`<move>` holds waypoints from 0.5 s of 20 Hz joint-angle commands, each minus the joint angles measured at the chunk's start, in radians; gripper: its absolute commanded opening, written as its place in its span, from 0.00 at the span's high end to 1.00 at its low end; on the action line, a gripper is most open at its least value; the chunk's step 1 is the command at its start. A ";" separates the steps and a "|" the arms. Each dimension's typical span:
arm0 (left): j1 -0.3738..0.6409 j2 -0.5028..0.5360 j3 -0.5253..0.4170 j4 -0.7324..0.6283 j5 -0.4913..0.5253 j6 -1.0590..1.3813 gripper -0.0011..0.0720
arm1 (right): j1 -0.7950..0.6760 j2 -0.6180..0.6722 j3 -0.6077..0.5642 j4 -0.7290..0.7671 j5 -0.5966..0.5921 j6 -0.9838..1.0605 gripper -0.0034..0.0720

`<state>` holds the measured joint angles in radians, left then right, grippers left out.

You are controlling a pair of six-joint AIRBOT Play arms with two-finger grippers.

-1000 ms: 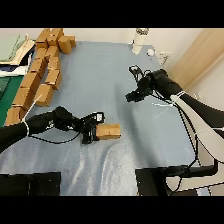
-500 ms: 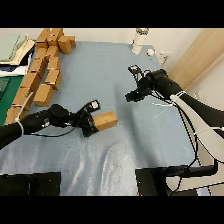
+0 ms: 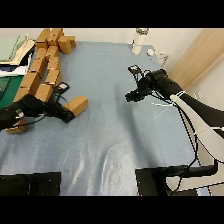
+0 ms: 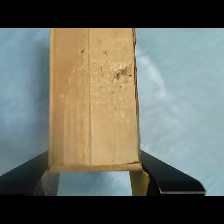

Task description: Fold the box.

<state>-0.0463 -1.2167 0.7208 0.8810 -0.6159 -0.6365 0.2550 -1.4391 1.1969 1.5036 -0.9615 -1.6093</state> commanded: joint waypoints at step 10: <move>0.185 0.127 -0.057 0.123 -0.103 -0.119 0.42 | 0.001 -0.002 0.001 0.004 0.011 0.001 0.95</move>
<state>0.1295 -1.1481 0.6956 0.9928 -0.7464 -0.7547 0.2554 -1.4406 1.1969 1.5074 -0.9565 -1.6093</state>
